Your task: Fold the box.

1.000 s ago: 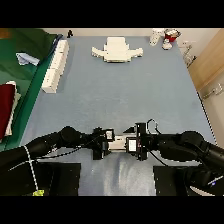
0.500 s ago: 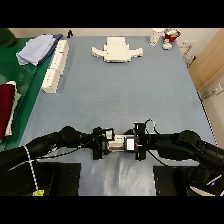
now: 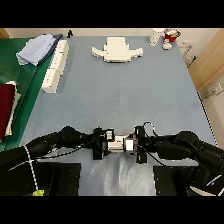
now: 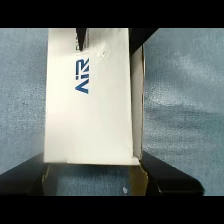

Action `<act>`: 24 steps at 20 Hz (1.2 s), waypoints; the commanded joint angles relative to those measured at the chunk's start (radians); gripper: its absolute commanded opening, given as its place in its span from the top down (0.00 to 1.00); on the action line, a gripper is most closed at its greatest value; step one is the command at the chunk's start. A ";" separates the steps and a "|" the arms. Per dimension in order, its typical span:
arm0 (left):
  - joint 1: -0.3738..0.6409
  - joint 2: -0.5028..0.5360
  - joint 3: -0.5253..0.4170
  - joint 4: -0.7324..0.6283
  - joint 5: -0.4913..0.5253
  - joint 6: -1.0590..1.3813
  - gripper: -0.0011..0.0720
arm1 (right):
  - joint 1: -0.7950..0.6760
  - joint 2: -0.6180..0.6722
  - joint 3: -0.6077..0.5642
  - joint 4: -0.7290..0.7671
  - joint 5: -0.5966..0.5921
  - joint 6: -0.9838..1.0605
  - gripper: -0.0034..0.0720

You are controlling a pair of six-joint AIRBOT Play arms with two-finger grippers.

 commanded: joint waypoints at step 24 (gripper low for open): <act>0.000 0.000 -0.001 0.000 0.002 0.000 0.39 | 0.123 0.118 -0.196 0.304 0.443 0.587 0.90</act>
